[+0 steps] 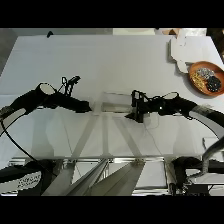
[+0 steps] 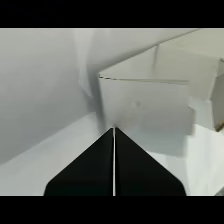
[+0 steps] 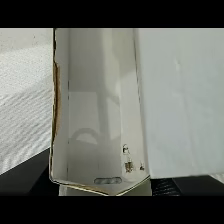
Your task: Fold the box and place the chain.
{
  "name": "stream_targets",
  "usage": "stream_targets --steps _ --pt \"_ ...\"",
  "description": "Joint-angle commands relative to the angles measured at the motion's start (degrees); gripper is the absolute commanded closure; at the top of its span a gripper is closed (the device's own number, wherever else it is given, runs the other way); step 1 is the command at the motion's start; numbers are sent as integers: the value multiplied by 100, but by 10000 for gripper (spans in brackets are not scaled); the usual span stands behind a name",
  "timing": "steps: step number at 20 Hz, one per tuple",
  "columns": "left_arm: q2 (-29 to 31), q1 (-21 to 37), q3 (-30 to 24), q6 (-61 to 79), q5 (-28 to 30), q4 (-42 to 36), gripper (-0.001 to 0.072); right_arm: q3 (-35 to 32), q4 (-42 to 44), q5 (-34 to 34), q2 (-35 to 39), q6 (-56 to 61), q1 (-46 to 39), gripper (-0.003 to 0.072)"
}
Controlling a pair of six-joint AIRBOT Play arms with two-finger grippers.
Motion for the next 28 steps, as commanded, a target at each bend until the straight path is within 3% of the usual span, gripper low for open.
stream_targets --steps 1,4,13,19,22,28 --pt "7 2 -2 188 -162 -396 706 4 2 -2 4 0 4 325" --pt "31 2 -2 382 -267 -492 705 4 2 0 4 0 4 325" --pt "184 422 -7 -2 -127 555 706 4 2 0 4 0 4 325" --pt "-46 190 -175 -90 212 367 707 4 2 0 4 0 4 325" --pt "-46 162 -219 -24 227 -87 710 4 2 0 4 0 4 325" --pt "-46 46 -229 -142 313 35 710 4 2 2 4 0 4 325"
